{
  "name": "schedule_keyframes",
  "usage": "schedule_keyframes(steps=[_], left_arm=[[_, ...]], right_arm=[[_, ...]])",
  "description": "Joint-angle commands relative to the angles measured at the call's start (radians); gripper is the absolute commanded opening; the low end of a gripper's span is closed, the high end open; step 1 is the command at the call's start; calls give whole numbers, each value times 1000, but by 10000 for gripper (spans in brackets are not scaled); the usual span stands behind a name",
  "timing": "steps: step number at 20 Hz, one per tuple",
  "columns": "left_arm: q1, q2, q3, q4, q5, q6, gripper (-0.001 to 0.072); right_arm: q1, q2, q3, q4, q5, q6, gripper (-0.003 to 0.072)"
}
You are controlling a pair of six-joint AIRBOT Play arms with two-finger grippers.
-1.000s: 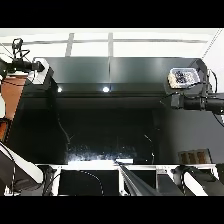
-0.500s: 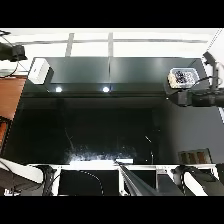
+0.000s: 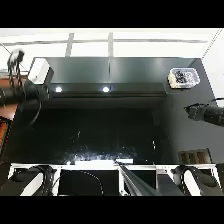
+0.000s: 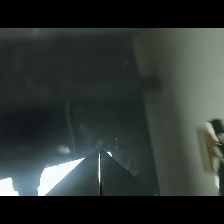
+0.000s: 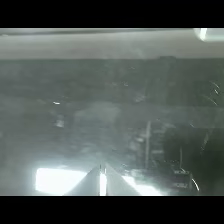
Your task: Fold the box and place the chain.
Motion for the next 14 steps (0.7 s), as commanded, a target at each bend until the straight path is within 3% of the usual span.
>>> schedule_keyframes(steps=[1, 5, 14], left_arm=[[-47, 270, -299, 17, 136, -24, 28], [-48, 336, -315, 17, 132, -25, 29], [-48, 333, -315, -15, 123, -25, 29]], right_arm=[[-7, 22, -87, -37, -72, -14, 42], [-7, 22, -87, -38, -58, -13, 42], [-7, 22, -87, -38, -58, -14, 42]])
